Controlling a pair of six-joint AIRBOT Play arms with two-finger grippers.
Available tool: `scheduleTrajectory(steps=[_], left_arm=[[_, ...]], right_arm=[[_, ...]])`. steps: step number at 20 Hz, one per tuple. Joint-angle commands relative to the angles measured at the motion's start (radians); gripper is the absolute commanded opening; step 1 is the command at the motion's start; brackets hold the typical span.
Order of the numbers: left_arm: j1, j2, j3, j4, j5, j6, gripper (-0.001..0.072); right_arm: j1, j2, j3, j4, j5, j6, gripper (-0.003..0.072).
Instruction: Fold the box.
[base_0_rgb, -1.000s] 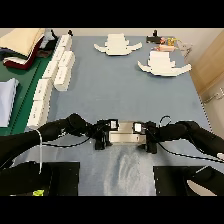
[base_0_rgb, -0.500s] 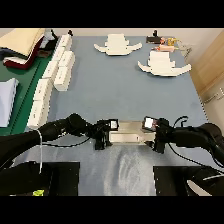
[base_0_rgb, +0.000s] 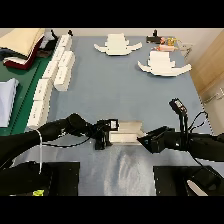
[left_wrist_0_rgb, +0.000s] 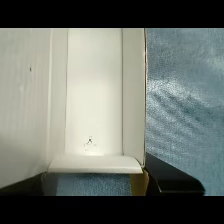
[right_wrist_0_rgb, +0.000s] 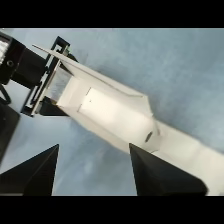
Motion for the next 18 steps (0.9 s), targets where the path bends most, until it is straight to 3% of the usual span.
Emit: scheduleTrajectory(steps=[1, 2, 3, 4, 5, 10, 14, 18], left_arm=[[-0.001, 0.001, 0.000, 0.000, 0.000, 0.000, 0.0467], [-0.001, 0.001, 0.000, 0.000, 0.000, 0.000, 0.0467], [-0.001, 0.001, 0.000, 0.000, 0.000, 0.000, 0.0467], [-0.001, 0.001, 0.000, 0.000, 0.000, 0.000, 0.0467], [-0.001, 0.001, 0.000, 0.000, 0.000, 0.000, 0.0467], [-0.001, 0.001, 0.000, 0.000, 0.000, 0.000, 0.0467], [-0.001, 0.001, 0.000, 0.000, 0.000, 0.000, 0.0467], [-0.001, 0.001, 0.000, 0.000, 0.000, 0.000, 0.0467]], right_arm=[[0.006, 0.015, -0.002, 0.034, -0.055, 0.156, 0.0707], [0.006, 0.015, -0.002, 0.034, -0.058, 0.173, 0.0676], [0.006, 0.011, -0.002, 0.035, -0.056, 0.202, 0.0407], [0.006, 0.002, -0.002, 0.035, -0.039, 0.193, 0.0085], [0.006, -0.016, -0.002, 0.035, -0.010, 0.162, 0.0028], [0.005, -0.253, 0.084, 0.071, 0.167, -0.023, 0.0026], [0.004, -0.578, 0.259, 0.035, 0.193, -0.131, 0.0020], [0.004, -0.799, 0.338, 0.034, 0.213, -0.225, 0.0005]])
